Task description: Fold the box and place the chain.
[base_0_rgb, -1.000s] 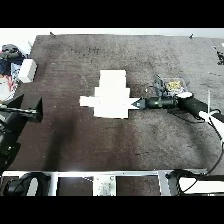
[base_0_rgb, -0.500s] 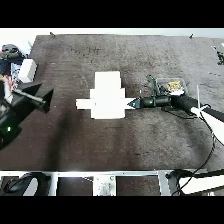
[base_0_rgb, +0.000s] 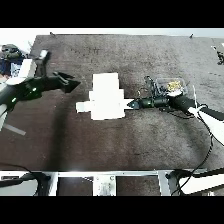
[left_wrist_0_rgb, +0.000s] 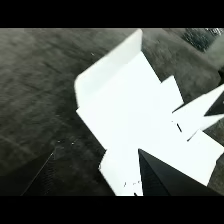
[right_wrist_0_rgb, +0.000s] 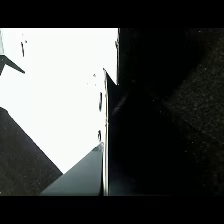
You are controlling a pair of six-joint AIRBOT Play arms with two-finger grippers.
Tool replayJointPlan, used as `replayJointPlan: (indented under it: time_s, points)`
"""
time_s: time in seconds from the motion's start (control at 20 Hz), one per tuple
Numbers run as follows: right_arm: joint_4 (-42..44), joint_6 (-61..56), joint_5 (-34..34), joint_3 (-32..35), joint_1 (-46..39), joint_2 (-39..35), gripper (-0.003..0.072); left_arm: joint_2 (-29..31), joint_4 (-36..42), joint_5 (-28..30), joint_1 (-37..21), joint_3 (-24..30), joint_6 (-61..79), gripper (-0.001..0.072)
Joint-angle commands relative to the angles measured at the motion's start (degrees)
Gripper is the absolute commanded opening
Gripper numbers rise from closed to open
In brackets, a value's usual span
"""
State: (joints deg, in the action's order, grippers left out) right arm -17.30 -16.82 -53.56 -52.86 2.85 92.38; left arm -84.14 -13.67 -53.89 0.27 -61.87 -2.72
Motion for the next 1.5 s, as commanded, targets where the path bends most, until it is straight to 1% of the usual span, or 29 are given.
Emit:
replayJointPlan:
  time_s: [0.0,0.1,0.2,0.35,0.4,0.6,0.75,0.85,0.95,1.0,1.05,1.1,1.2,1.25,1.3,1.35,1.4,1.45]
  points:
    - [0.3,0.1,1.0,0.0,0.0,0.1,0.0011,-14.1,-9.3,-9.0,3.6,-15.9,-10.6,0.0563]
    - [0.9,0.1,1.8,0.0,-0.1,0.0,0.0011,-19.9,-11.5,-12.9,4.3,-23.6,-14.2,0.0563]
    - [0.9,0.2,1.9,0.0,0.0,0.1,0.0011,-24.5,-11.8,-16.9,4.5,-29.9,-16.6,0.0563]
    - [0.9,0.4,2.0,0.0,0.0,0.1,0.0011,-30.0,-13.6,-21.8,4.5,-36.4,-21.4,0.0562]
    - [0.9,0.5,2.0,0.0,0.0,0.1,0.0011,-31.4,-14.0,-22.3,4.5,-37.8,-22.0,0.0562]
    - [0.9,0.8,2.2,0.0,0.0,0.1,0.0011,-34.9,-14.4,-23.7,5.4,-40.4,-22.3,0.0562]
    - [0.9,0.8,2.1,0.0,-0.1,0.1,0.0011,-36.4,-14.7,-24.3,7.1,-41.3,-22.4,0.0560]
    - [0.8,0.8,2.2,0.0,-0.1,0.1,0.0012,-37.2,-14.9,-25.9,8.0,-41.6,-22.4,0.0560]
    - [0.7,0.8,2.3,0.0,-0.1,0.0,0.0011,-38.0,-14.9,-27.2,8.7,-41.8,-22.3,0.0530]
    - [0.5,0.8,2.4,0.0,-0.1,0.0,0.0011,-38.2,-14.8,-27.3,8.8,-41.8,-22.3,0.0530]
    - [0.2,0.8,2.4,0.0,-0.1,0.0,0.0012,-38.4,-14.6,-27.4,8.8,-41.8,-22.3,0.0517]
    - [-0.6,0.8,2.5,0.0,-0.1,0.0,0.0011,-38.4,-14.6,-27.4,8.8,-41.8,-22.1,0.0469]
    - [-2.5,0.7,2.7,0.0,-0.1,0.0,0.0012,-38.4,-14.4,-27.8,8.8,-42.1,-21.6,0.0465]
    - [-3.1,0.7,3.1,0.0,-0.1,0.0,0.0012,-38.4,-14.4,-28.2,8.8,-42.4,-21.6,0.0361]
    - [-3.4,0.7,3.5,0.0,-0.1,0.0,0.0011,-38.4,-14.4,-28.4,8.8,-42.8,-21.7,0.0342]
    - [-3.5,0.7,3.7,0.0,-0.1,0.0,0.0012,-38.4,-14.4,-28.9,8.8,-43.2,-21.7,0.0338]
    - [-3.5,0.8,3.7,0.0,-0.1,0.0,0.0011,-38.4,-14.4,-29.5,8.8,-43.6,-21.9,0.0217]
    - [-3.5,0.8,3.9,0.0,-0.1,0.0,0.0011,-38.4,-14.4,-29.6,8.8,-43.9,-21.9,0.0199]
